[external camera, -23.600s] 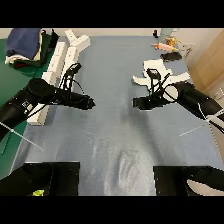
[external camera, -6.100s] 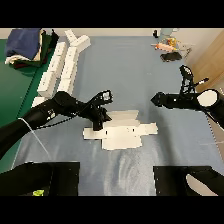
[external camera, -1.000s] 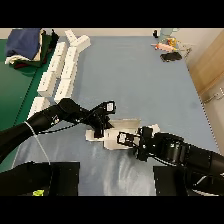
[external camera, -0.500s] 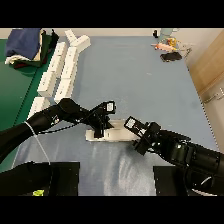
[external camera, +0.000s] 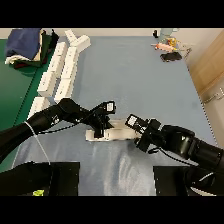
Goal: Fold the box.
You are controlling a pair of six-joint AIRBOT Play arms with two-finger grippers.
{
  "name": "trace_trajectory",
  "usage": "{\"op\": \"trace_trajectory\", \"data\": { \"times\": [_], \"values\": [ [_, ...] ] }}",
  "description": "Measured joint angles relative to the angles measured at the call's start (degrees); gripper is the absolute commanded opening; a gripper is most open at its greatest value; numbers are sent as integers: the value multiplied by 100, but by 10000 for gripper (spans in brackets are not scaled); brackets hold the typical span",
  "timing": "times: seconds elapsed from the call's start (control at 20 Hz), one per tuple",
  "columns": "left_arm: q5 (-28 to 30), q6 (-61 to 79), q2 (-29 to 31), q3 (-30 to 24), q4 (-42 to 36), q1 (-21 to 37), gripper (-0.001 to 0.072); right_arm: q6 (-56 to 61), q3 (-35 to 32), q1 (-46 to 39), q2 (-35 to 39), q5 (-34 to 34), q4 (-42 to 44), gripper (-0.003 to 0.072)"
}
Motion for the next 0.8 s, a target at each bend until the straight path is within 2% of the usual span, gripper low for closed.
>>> {"op": "trace_trajectory", "data": {
  "times": [0.25, 0.4, 0.6, 0.8],
  "values": [
    [0, 2, 0, 0, 0, 0, 14, -4273, 0, -1718, -101, -17, 3257, 718],
    [-2, 0, 0, 0, 0, 0, 15, -6172, 0, -2476, -363, 315, 4706, 718],
    [-7, 2, 0, 0, 2, 0, 14, -7440, 2, -2889, -767, 555, 5689, 718],
    [-13, 2, 0, 0, 2, 0, 14, -7729, 4, -3005, -942, 684, 5980, 714]
  ]
}}
